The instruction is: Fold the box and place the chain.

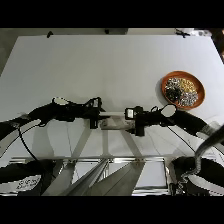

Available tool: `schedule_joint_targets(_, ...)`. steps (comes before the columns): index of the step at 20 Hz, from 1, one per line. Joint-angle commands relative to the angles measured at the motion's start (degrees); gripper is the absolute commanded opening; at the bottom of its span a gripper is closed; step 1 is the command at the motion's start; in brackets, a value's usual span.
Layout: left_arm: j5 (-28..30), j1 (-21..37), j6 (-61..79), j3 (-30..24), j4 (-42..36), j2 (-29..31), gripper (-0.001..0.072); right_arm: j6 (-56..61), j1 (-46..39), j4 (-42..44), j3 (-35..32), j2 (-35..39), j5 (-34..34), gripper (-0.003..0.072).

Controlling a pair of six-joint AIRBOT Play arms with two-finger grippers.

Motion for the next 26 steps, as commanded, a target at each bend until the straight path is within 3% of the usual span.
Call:
schedule_joint_targets(1, -0.04, 0.00, 0.00, 0.00, 0.07, -0.02, 0.0010, -1.40, -1.25, 1.57, 0.00, -0.74, -1.18, 0.0638)
schedule_joint_targets(4, -0.04, 0.00, 0.00, 0.00, 0.07, -0.02, 0.0010, -4.15, -1.25, 1.84, 0.00, -0.81, -1.22, 0.0634)
schedule_joint_targets(7, -0.04, 0.00, -0.02, 0.00, 0.07, -0.02, 0.0010, -4.66, -1.25, 1.86, 0.00, -0.81, -1.22, 0.0537)
schedule_joint_targets(22, -0.04, 0.00, -0.02, 0.00, 0.07, -0.02, 0.0010, -7.69, -1.25, 3.34, 0.00, -4.42, -1.11, 0.0530)
schedule_joint_targets(24, -0.04, 0.00, 0.00, 0.00, 0.07, -0.02, 0.0010, -8.22, -1.25, 3.34, 0.00, -4.39, -1.05, 0.0417)
schedule_joint_targets(26, -0.04, 0.00, 0.00, 0.00, 0.07, -0.02, 0.0010, -8.22, -1.25, 3.32, 0.00, -4.39, -1.01, 0.0394)
